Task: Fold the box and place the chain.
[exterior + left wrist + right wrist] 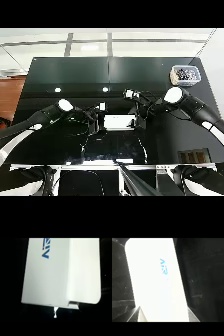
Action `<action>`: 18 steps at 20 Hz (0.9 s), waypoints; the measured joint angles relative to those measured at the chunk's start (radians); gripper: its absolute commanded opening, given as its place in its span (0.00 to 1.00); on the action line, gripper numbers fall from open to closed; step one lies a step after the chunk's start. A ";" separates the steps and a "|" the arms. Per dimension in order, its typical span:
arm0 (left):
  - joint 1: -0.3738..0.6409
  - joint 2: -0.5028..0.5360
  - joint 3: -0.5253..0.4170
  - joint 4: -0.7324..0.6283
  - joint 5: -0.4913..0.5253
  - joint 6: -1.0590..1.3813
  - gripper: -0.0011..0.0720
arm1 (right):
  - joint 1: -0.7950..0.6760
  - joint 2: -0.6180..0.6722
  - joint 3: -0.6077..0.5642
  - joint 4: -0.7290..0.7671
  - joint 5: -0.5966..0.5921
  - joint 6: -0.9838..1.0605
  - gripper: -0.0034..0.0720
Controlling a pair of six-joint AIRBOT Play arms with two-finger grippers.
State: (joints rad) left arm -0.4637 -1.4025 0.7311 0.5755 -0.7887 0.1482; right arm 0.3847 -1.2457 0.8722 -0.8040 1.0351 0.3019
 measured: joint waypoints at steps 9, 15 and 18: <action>0.000 0.000 0.000 0.001 0.000 0.002 0.56 | 0.003 0.001 -0.002 0.000 0.011 -0.009 0.30; 0.000 0.000 0.000 0.001 0.000 0.001 0.56 | 0.003 0.000 -0.002 0.000 0.019 -0.007 0.33; 0.000 0.000 0.000 0.000 0.000 0.001 0.56 | 0.003 0.000 -0.002 -0.004 0.027 -0.006 0.53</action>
State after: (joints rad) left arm -0.4637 -1.4025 0.7311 0.5758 -0.7891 0.1490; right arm 0.3878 -1.2453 0.8707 -0.8078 1.0626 0.2958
